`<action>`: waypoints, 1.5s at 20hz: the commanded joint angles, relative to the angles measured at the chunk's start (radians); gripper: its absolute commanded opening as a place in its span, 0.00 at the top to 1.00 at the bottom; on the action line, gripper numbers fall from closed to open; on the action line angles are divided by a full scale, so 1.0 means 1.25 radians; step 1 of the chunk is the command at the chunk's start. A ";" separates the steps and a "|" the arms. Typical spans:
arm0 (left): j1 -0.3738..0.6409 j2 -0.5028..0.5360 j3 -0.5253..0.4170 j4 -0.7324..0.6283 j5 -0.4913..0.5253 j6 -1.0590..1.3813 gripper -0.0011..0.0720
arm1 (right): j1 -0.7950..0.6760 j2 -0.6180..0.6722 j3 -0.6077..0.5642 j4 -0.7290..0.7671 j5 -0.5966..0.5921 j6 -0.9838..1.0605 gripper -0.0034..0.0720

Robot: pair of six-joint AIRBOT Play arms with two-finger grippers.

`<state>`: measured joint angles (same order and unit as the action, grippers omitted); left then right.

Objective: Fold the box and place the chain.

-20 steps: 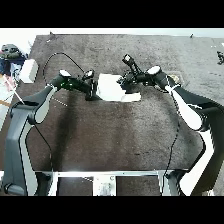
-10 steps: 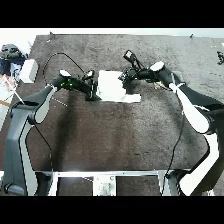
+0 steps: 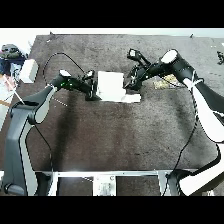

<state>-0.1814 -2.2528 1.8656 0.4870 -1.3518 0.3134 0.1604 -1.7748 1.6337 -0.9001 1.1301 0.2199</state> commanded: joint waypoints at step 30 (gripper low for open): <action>0.000 -0.001 0.000 0.000 0.001 -0.001 0.27 | 0.085 -0.134 0.000 -0.015 -0.091 -0.114 0.54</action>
